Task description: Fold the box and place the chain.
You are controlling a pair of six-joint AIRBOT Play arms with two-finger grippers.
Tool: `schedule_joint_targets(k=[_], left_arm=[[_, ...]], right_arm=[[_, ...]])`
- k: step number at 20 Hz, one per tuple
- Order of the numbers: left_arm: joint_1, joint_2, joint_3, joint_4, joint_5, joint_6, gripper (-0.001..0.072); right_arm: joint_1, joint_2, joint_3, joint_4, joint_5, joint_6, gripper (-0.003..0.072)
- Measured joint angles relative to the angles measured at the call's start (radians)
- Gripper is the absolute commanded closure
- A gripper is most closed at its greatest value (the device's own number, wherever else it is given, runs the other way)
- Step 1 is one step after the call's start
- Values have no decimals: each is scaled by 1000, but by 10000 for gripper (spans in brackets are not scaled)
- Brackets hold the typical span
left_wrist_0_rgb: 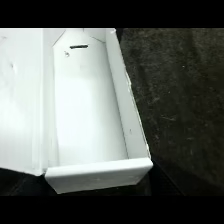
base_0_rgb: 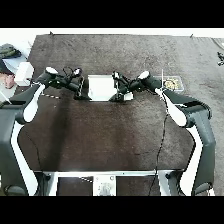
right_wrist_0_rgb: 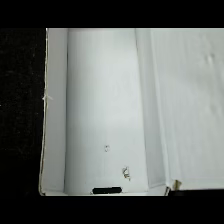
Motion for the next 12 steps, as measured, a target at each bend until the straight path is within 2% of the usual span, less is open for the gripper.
schedule_joint_targets(k=[12], left_arm=[[-15, -3, -33, 16, 102, -63, -10]], right_arm=[[0, 0, 0, 1, -2, 1, 314]])
